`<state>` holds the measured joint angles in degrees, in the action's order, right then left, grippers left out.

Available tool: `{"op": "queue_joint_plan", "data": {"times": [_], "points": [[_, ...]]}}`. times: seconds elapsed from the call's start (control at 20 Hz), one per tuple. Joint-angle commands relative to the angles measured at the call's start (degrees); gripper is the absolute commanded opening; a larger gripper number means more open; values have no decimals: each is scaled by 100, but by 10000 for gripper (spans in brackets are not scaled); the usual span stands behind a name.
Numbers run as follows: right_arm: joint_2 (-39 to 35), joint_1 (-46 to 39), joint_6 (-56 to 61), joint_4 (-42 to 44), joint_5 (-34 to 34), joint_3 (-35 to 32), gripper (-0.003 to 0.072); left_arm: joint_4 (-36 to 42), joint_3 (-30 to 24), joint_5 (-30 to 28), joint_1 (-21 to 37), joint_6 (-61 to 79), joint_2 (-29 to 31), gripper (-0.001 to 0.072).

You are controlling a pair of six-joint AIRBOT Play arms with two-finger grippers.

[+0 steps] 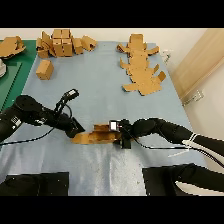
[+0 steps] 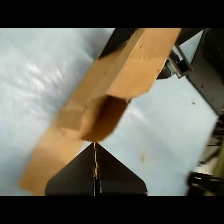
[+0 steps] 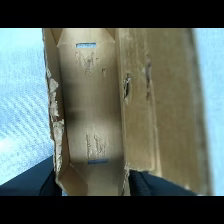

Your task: Fold the box.

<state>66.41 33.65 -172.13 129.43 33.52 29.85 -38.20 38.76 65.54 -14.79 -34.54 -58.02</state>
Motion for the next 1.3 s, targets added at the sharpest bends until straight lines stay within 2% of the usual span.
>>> {"op": "queue_joint_plan", "data": {"times": [0.0,0.1,0.25,0.4,0.5,0.6,0.7,0.8,1.05,1.25], "points": [[4,4,0,2,0,-4,438,262,-26,516,-407,-1668,48,11],[4,4,0,2,0,-4,437,1255,-15,-107,-811,-1738,11,10],[4,4,0,0,0,-4,438,1886,92,-1130,-809,-1932,-503,10],[4,4,0,0,0,-4,438,2319,393,-1322,-621,-1932,-1351,10],[4,4,0,2,0,-4,438,1974,688,-1421,-643,-2144,-1897,9],[4,4,2,2,0,-4,438,1062,981,-1412,-778,-2789,-2308,9],[4,4,0,2,0,-4,438,138,1169,-1331,-977,-3456,-2498,9],[4,4,0,2,-2,-4,438,-358,1292,-1176,-1158,-3753,-2588,9],[4,4,0,0,0,-4,438,-367,1379,-1121,-1213,-3554,-2841,10],[4,2,2,2,0,-4,438,151,1687,-1054,-960,-2028,-2717,10]]}}
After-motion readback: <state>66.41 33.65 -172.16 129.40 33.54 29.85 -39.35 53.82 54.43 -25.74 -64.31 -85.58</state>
